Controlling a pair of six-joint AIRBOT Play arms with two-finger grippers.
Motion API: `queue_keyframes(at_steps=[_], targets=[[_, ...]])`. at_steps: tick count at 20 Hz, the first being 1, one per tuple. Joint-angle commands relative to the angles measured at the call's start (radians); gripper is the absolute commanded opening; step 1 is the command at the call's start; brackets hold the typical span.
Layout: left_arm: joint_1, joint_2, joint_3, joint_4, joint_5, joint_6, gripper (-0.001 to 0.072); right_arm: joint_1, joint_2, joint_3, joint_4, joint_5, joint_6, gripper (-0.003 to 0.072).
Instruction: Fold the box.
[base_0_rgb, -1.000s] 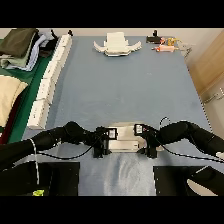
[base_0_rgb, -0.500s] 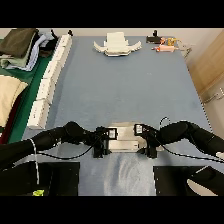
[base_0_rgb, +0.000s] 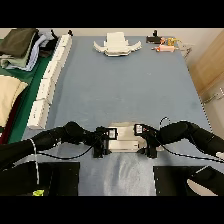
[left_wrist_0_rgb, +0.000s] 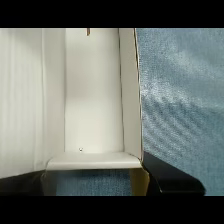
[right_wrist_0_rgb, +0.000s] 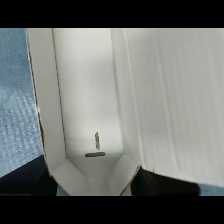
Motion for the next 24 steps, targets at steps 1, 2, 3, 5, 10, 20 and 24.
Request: queue_keyframes(at_steps=[1,2,3,5,10,20,24], targets=[[0.000,0.000,0.001,0.000,-0.002,0.000,0.0524,0.000,0.000,0.001,0.000,0.000,0.000,0.0537],[0.000,0.000,0.001,0.000,-0.002,0.000,0.0524,0.000,0.000,0.001,0.000,0.000,0.000,0.0537],[0.000,0.000,0.001,0.000,-0.002,0.000,0.0524,0.000,0.000,0.001,0.000,0.000,0.000,0.0537],[0.000,0.000,0.001,0.000,-0.002,0.000,0.0524,0.000,0.000,0.001,0.000,0.000,0.000,0.0537],[0.000,0.000,0.001,0.000,-0.002,0.000,0.0524,0.000,0.000,0.001,0.000,0.000,0.000,0.0537],[0.000,0.000,0.001,0.001,-0.002,0.000,0.0524,0.002,0.000,0.001,0.010,0.000,0.001,0.0537],[0.000,0.000,0.001,0.000,-0.003,0.000,0.0524,0.002,0.000,0.001,0.010,0.003,0.001,0.0642]])
